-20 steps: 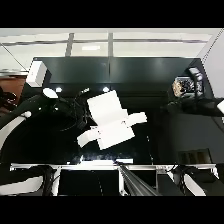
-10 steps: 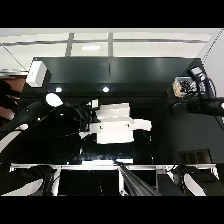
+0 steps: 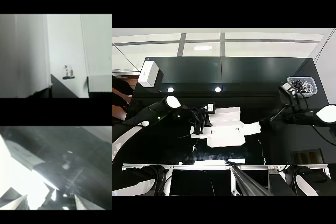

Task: Fold the box and place the chain.

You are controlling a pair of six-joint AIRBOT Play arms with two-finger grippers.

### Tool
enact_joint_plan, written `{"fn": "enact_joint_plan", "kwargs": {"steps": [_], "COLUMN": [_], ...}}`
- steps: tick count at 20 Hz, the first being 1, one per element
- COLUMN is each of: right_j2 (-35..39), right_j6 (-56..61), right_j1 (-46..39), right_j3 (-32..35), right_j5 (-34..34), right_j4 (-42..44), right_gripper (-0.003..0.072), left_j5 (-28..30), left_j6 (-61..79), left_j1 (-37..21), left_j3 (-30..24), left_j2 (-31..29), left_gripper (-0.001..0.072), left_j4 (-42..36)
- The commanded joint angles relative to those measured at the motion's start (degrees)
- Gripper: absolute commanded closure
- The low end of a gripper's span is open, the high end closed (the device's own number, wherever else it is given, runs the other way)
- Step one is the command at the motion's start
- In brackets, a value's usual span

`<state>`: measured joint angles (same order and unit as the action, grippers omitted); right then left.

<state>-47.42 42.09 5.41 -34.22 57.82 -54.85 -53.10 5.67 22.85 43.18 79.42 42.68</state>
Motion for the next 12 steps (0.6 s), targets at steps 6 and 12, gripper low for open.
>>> {"fn": "enact_joint_plan", "kwargs": {"steps": [6, 12], "right_j2": [-5.0, -9.3], "right_j6": [-15.3, -27.7], "right_j1": [15.1, 23.2], "right_j3": [3.8, 6.2], "right_j5": [-6.6, -5.4], "right_j4": [0.8, -1.5], "right_gripper": [-0.0003, -0.0003], "left_j5": [0.0, 0.0], "left_j6": [0.0, 0.0], "left_j1": [0.0, 0.0], "left_j3": [0.0, 0.0], "left_j2": [1.1, 1.1], "left_gripper": [0.0684, 0.0683], "left_j4": [0.2, 0.2]}}
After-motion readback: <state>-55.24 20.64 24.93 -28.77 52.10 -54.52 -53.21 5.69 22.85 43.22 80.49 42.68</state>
